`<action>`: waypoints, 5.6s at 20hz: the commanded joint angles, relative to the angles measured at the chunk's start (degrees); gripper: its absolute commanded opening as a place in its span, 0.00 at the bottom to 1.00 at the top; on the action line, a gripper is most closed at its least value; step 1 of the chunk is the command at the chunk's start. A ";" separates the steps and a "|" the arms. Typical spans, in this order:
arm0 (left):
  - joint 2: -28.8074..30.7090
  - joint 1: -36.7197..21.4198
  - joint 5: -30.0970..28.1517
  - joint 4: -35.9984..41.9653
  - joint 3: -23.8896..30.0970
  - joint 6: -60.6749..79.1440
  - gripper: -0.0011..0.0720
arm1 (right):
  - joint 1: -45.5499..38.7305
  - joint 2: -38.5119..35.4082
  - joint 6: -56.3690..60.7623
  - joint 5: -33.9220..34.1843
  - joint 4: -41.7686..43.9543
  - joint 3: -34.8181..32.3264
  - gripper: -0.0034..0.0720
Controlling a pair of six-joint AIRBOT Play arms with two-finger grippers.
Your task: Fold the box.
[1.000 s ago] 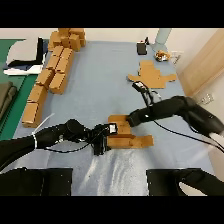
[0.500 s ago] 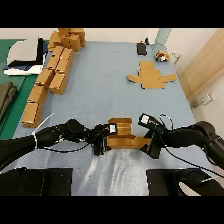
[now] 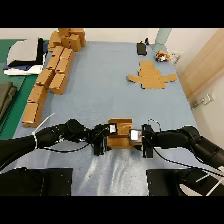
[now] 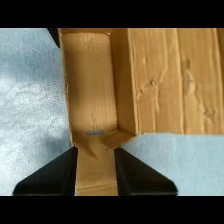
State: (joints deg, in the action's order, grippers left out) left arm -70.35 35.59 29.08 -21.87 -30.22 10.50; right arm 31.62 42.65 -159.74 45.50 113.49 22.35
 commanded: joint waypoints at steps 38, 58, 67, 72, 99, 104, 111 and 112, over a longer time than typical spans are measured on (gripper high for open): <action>0.00 0.02 -0.02 -0.02 -0.02 0.00 0.76 | -15.45 11.72 55.84 12.44 6.45 3.17 0.05; 0.00 0.02 -0.04 -0.02 -0.04 0.00 0.76 | -15.43 5.31 54.25 12.81 17.05 4.13 0.73; 0.00 0.02 -0.02 -0.02 -0.04 0.00 0.76 | 2.82 11.08 87.80 3.43 -6.88 10.67 0.73; 0.00 0.02 -0.04 -0.02 -0.04 0.00 0.76 | 14.49 18.18 110.62 8.35 -22.25 16.74 0.70; 0.00 0.02 -0.04 -0.02 -0.04 0.00 0.76 | 21.99 26.14 127.14 21.09 -32.61 25.31 0.53; 0.00 0.02 -0.02 -0.02 -0.04 0.00 0.76 | 21.94 25.94 127.12 21.51 -32.09 25.29 0.40; 0.00 0.02 -0.04 -0.02 -0.04 0.00 0.76 | 22.03 30.60 125.33 21.42 -32.02 25.20 0.05; 0.00 0.02 -0.04 -0.02 -0.04 0.00 0.76 | 22.08 30.60 125.20 21.40 -32.04 25.20 0.05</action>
State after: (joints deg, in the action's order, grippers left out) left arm -70.37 35.62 29.06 -21.87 -30.22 10.50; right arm 53.60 71.85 -33.58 66.96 81.21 47.75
